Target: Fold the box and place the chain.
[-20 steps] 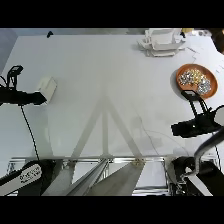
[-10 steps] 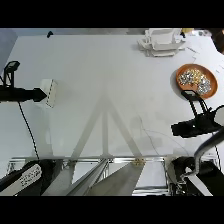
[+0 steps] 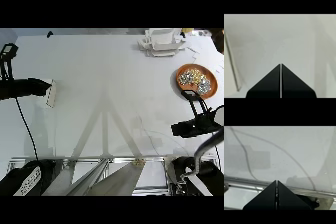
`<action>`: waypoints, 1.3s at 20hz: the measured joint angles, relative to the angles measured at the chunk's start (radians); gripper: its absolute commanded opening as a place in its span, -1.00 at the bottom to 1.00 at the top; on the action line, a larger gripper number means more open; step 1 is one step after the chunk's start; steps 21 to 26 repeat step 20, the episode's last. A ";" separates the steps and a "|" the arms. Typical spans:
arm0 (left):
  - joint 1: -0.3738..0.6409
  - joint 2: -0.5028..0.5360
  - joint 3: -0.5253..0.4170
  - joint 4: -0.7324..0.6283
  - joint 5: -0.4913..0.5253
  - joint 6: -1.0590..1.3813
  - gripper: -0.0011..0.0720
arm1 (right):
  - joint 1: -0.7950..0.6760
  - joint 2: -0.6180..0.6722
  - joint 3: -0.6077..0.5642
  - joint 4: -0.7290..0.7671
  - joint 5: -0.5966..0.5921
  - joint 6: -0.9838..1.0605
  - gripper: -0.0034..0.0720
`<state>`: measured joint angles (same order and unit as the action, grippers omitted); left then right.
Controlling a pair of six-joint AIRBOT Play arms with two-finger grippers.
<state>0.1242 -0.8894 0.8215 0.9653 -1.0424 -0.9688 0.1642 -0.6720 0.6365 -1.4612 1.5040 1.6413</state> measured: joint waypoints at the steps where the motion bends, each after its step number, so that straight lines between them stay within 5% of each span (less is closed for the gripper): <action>1: -0.015 0.006 0.000 -0.002 -0.033 0.000 -0.95 | 0.000 0.000 0.000 0.000 0.000 0.000 -0.85; 10: -0.062 0.023 0.000 -0.032 -0.155 -0.043 -0.94 | 0.000 0.000 0.000 0.000 0.000 0.000 -0.85; 26: -0.159 0.024 0.000 0.012 -0.133 -0.042 -0.94 | 0.000 0.000 0.000 0.000 0.000 0.000 -0.85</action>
